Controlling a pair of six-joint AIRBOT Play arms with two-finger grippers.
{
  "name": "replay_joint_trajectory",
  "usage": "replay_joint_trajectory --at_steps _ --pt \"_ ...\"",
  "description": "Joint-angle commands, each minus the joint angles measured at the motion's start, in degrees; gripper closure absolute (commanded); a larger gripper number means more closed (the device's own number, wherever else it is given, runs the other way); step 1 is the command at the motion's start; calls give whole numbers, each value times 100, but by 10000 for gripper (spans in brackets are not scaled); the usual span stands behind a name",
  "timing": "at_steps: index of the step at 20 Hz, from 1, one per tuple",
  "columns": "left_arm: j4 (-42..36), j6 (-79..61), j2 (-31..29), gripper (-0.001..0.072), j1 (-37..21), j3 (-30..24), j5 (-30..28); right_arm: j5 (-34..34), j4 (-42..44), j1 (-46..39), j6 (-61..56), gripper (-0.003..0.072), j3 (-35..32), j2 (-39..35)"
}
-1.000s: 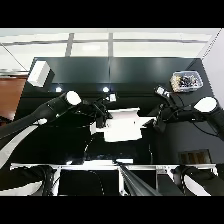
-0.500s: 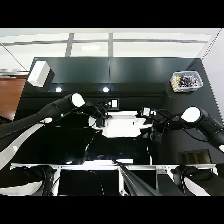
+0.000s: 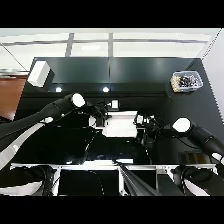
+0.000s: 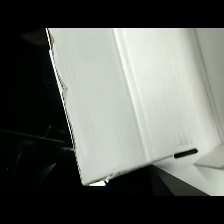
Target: Fold the box and place the chain.
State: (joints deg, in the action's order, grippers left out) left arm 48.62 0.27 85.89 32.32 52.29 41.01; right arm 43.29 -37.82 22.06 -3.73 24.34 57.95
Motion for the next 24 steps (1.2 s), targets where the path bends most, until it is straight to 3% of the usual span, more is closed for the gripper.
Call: replay_joint_trajectory --at_steps 1,7,10,12,15,24 --pt "20 0 4 686 4 -4 114 -350 393 122 584 -7 26 -20" --pt "20 0 4 686 4 -4 269 -546 238 -254 901 -7 669 -20" --pt "20 0 4 686 4 -4 284 -79 190 -538 916 -7 708 -20" --pt "20 0 4 686 4 -4 291 468 -407 -551 876 -7 704 -17" --pt "20 0 4 686 4 -4 295 638 -1672 -553 -24 -7 518 -17" --pt "17 13 4 686 4 133 472 584 -1027 98 -79 -7 175 -15"
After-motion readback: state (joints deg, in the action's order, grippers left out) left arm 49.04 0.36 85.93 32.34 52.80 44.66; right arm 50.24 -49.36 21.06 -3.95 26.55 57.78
